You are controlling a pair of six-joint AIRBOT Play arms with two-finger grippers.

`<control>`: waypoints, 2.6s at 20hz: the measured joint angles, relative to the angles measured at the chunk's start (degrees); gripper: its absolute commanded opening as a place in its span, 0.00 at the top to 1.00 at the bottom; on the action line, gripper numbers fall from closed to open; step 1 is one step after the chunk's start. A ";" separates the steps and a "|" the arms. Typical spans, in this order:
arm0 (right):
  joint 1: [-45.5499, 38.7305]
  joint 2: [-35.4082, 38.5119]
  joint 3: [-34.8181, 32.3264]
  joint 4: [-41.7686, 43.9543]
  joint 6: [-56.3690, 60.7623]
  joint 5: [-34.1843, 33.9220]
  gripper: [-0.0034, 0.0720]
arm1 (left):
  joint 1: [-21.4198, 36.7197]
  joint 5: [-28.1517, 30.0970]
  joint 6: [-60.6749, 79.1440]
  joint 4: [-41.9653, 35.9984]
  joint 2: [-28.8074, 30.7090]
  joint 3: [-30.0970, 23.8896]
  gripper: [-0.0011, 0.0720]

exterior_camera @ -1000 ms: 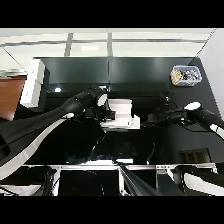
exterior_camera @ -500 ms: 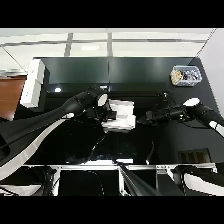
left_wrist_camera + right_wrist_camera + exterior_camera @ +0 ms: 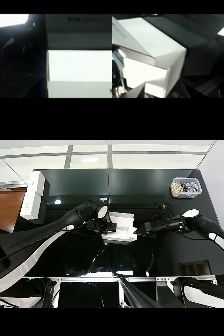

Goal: Fold the box and place the chain.

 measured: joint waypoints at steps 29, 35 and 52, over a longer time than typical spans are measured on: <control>33.07 -4.39 22.08 -55.80 69.29 -5.38 0.54 | 0.00 0.00 0.00 0.11 0.00 0.00 0.95; 34.95 -6.08 22.80 -58.88 77.55 -5.16 0.54 | 0.00 -0.02 0.00 0.11 0.00 0.00 0.95; 35.41 -7.72 22.93 -59.23 83.03 -3.58 0.58 | -0.02 0.09 -0.02 -0.07 0.00 0.02 0.95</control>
